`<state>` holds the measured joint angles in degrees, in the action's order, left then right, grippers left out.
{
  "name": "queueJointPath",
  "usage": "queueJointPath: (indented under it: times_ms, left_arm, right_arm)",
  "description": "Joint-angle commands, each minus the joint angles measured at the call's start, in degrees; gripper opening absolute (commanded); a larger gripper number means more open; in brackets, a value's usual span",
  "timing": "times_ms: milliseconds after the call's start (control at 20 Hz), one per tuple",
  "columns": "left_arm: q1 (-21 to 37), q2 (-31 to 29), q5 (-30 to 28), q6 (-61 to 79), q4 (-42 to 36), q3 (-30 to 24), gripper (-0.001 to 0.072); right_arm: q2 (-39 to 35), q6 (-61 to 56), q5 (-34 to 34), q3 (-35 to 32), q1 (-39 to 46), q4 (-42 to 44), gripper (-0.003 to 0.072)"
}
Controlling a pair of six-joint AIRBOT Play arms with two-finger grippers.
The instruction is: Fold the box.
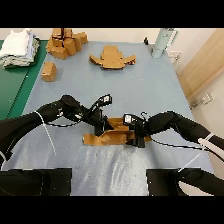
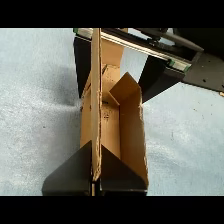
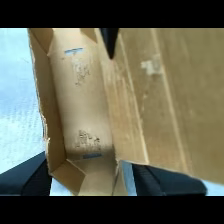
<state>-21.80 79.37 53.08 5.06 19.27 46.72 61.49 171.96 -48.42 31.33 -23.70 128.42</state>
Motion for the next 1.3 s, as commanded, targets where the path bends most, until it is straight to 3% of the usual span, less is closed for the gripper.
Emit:
queueJointPath:
  times_ms: [0, 1250]
  left_arm:
    - [0.0, 0.0, 0.0, 0.0, 0.0, 0.0, 0.0012]
    - [0.0, 0.0, 0.0, 0.0, 0.0, 0.0, 0.0013]
  right_arm:
    - [0.2, 0.3, -1.4, 0.0, 0.0, 0.2, 0.0713]
    - [-0.3, 0.1, 1.0, -1.3, -2.5, -1.0, 0.0710]
